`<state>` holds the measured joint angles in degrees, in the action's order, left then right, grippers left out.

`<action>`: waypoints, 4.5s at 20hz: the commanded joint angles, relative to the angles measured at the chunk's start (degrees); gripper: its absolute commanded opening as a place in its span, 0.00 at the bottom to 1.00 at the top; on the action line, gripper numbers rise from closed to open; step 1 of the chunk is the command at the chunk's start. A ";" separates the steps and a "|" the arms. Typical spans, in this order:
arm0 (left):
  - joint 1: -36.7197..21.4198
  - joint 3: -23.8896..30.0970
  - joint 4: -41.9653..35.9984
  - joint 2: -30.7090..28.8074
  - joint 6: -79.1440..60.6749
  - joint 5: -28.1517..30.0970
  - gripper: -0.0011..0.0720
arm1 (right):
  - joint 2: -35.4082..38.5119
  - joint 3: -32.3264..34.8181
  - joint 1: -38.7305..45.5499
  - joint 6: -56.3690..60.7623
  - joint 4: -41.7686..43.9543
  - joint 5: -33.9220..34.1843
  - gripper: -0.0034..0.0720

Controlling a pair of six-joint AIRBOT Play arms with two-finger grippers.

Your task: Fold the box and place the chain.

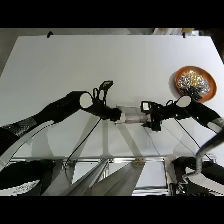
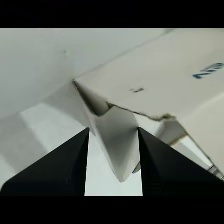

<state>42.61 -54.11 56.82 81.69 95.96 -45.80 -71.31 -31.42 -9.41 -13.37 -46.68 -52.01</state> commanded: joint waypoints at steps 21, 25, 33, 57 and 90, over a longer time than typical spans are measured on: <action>10.27 -23.85 25.51 17.07 35.52 -22.95 0.27 | 0.00 -0.02 0.00 0.00 0.00 -0.04 0.62; 10.27 -23.89 25.53 17.09 36.79 -22.51 0.10 | 0.00 -0.02 0.00 0.00 0.00 -0.04 0.62; 9.38 -23.93 25.05 16.28 35.67 -23.28 0.43 | 0.00 -0.02 0.00 0.00 0.00 -0.04 0.62; -12.83 4.22 -19.98 4.92 -108.41 -8.68 0.82 | 0.00 -0.02 0.00 0.00 0.00 -0.04 0.62; -10.56 4.63 -24.92 6.36 -108.19 -5.86 0.99 | 0.00 -0.02 0.00 0.00 0.00 -0.04 0.62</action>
<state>32.23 -49.74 31.59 87.90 -11.92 -52.12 -71.33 -31.42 -9.41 -13.37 -46.63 -51.77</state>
